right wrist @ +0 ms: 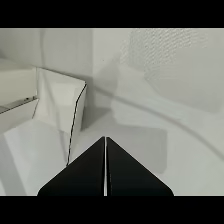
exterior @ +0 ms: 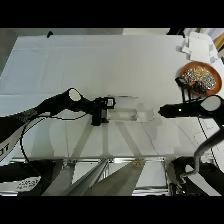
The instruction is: Fold the box and place the chain.
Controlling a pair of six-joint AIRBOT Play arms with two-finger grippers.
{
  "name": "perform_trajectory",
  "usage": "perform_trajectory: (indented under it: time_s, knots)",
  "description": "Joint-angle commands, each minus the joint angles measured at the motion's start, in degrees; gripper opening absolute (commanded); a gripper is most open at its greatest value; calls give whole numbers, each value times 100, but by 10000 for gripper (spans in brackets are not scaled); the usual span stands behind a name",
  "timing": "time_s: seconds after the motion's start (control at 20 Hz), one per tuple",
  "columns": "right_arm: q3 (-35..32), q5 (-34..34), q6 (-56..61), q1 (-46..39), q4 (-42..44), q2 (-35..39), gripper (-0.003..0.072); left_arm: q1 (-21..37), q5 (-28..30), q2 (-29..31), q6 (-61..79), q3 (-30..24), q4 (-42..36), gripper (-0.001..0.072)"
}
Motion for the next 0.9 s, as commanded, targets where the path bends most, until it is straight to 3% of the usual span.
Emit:
perform_trajectory:
  time_s: [0.0, 0.3, 0.6, 0.85]
  knots:
    - [-4, -4, 101, 225, 208, -785, 15, -4, 0, 0, 0, -2, 0, 9]
    - [-2, 92, -706, 487, 1283, -1180, 15, -4, 2, 0, 0, -2, 0, 9]
    - [-7, -190, -822, 490, 1231, -1193, 15, -4, 2, 0, 0, -2, 0, 9]
    - [-4, -260, -507, 487, 654, -1121, 15, -4, 2, 0, 0, 0, 0, 9]
